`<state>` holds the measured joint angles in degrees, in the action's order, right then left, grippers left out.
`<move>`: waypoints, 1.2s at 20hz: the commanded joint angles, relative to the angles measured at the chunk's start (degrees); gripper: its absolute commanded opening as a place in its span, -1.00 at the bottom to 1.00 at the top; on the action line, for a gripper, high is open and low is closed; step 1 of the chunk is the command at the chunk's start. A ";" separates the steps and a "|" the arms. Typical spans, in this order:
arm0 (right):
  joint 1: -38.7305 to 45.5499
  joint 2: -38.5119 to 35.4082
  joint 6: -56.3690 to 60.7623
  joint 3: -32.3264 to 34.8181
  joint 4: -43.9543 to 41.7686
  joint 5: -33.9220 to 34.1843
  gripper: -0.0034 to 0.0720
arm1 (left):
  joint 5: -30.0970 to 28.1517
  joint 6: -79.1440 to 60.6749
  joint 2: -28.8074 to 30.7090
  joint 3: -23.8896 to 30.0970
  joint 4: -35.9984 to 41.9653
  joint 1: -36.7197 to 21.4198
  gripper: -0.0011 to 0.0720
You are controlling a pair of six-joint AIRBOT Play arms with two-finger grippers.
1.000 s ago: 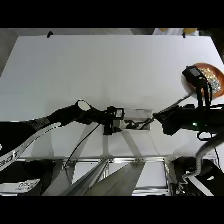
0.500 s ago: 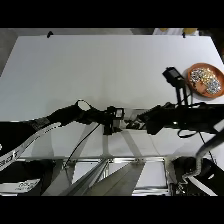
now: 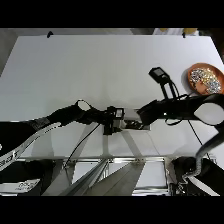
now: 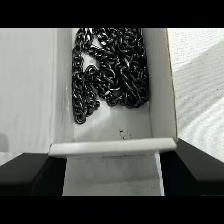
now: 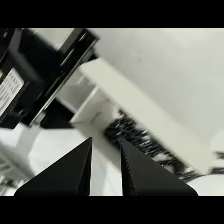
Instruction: Fold the box and place the chain.
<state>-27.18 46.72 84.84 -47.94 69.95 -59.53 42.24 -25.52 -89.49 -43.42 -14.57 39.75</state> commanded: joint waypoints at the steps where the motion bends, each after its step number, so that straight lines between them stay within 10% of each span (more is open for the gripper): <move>1: 8.81 0.37 -1.33 -3.98 6.91 -0.81 -0.47 | 0.00 0.00 0.04 -0.02 -0.02 -0.02 -0.12; 7: 23.98 10.56 -0.68 -1.79 13.90 0.11 -0.48 | 0.00 0.00 0.04 -0.02 -0.02 -0.02 -0.12; 11: 25.05 20.06 -0.70 -0.61 15.30 2.78 -0.19 | -0.02 0.00 0.04 -0.04 -0.02 -0.02 -0.12; 24: 25.05 33.05 0.85 -0.59 17.03 7.15 -0.19 | 0.00 0.02 0.04 -0.04 -0.02 -0.02 -0.12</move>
<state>-2.17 78.81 85.52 -48.58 86.80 -53.89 42.24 -25.52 -89.49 -43.42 -14.59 39.75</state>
